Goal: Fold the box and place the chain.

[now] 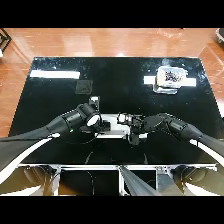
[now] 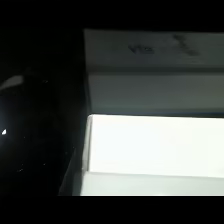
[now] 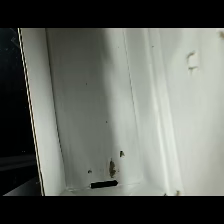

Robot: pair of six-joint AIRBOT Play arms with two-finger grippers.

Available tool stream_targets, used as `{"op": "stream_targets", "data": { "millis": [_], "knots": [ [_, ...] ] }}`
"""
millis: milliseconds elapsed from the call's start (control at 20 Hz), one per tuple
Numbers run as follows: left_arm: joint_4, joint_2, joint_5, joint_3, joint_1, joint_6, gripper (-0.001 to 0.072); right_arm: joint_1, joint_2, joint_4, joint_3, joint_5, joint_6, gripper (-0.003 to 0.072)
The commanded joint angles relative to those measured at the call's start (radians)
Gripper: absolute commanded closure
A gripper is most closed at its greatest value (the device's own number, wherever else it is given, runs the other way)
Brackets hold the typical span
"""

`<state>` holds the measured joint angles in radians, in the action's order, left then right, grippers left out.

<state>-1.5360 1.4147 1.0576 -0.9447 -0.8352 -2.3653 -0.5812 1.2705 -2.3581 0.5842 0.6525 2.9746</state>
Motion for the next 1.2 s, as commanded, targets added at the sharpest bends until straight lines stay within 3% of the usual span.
{"op": "stream_targets", "data": {
  "millis": [0,50,200,300,350,500,600,650,700,750,1050,1100,1150],
  "knots": [
    [0.0,0.001,0.026,-0.002,0.0,0.001,0.0335,0.0,0.001,-0.001,-0.001,0.0,0.0,0.0448],
    [0.0,0.001,0.018,-0.002,0.0,0.001,0.0404,0.0,0.001,-0.001,-0.001,-0.001,0.0,0.0448],
    [0.004,0.002,-0.009,-0.002,0.0,-0.004,0.0447,0.0,0.001,0.0,-0.001,-0.001,0.0,0.0448],
    [0.01,0.006,-0.01,-0.002,0.0,0.002,0.0647,0.0,0.001,-0.001,-0.001,-0.001,0.0,0.0448],
    [0.021,0.008,-0.012,-0.002,0.0,0.003,0.0691,0.0,0.001,0.0,-0.001,-0.001,0.0,0.0448],
    [0.032,0.008,-0.013,-0.002,0.0,0.003,0.0692,0.0,0.001,-0.001,-0.001,0.0,0.0,0.0448],
    [0.035,0.006,-0.008,-0.002,0.0,0.002,0.0681,0.0,0.001,-0.001,-0.001,0.001,0.0,0.0448],
    [0.035,0.004,0.0,-0.004,0.0,0.002,0.0553,0.0,0.001,0.0,-0.001,0.003,0.0,0.0448],
    [0.032,0.004,0.013,-0.01,0.0,0.001,0.0357,0.0,0.001,0.0,-0.001,0.003,0.0,0.0448],
    [0.024,0.004,0.032,-0.02,0.002,0.001,0.0229,0.0,0.001,-0.001,-0.001,0.003,0.0,0.0448],
    [-0.008,0.006,0.04,-0.038,0.008,-0.015,0.0212,0.0,0.001,-0.001,-0.001,0.003,0.0,0.0448],
    [-0.008,0.007,0.04,-0.037,0.008,-0.015,0.0237,0.0,0.001,0.0,-0.001,0.003,0.0,0.0448],
    [-0.007,0.007,0.04,-0.037,0.008,-0.015,0.0328,0.0,0.001,0.0,-0.001,0.003,0.0,0.0448]
  ]
}}
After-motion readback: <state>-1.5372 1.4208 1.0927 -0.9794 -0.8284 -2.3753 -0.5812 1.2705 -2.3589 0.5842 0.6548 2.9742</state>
